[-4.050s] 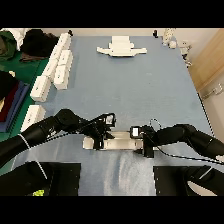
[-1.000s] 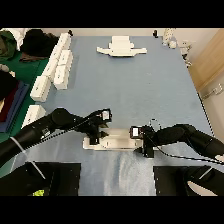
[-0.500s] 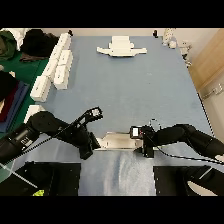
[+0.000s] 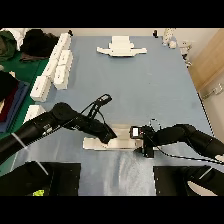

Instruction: Fold the box.

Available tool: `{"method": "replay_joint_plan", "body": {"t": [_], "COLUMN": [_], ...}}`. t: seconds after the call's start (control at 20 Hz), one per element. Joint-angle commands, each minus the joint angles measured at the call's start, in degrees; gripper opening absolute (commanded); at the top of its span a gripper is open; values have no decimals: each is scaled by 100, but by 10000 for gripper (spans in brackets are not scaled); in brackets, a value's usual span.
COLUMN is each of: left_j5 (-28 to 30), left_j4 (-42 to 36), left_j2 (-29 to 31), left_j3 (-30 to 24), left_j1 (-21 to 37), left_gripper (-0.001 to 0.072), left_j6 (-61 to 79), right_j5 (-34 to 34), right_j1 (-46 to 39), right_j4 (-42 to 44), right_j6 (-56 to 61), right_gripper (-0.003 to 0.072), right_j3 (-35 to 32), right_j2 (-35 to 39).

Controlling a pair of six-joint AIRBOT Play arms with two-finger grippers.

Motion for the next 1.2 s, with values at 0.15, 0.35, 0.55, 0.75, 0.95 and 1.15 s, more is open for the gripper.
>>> {"method": "replay_joint_plan", "body": {"t": [0.15, 0.35, 0.55, 0.75, 0.95, 1.15], "left_j5": [282, 411, 516, 341, 149, -127], "left_j4": [-216, -177, -153, -149, -57, 752], "left_j2": [-1246, -1545, -1565, -1561, -955, 339], "left_j3": [175, 175, 210, 490, 673, 501], "left_j1": [396, 439, 439, 439, 428, 422], "left_gripper": [17, 16, 16, 16, 15, 15], "left_j6": [-461, -479, -555, -382, 289, 363], "right_j5": [2, 2, 2, 2, 2, 2], "right_j1": [4, 4, 4, 4, 4, 4], "right_j4": [0, 0, 0, 0, 0, 0], "right_j6": [0, 0, 0, 0, 0, 0], "right_gripper": [507, 507, 507, 507, 507, 507], "right_j3": [-2, -2, -2, -2, -2, -2], "right_j2": [-2, -2, -2, -2, -2, -2]}}
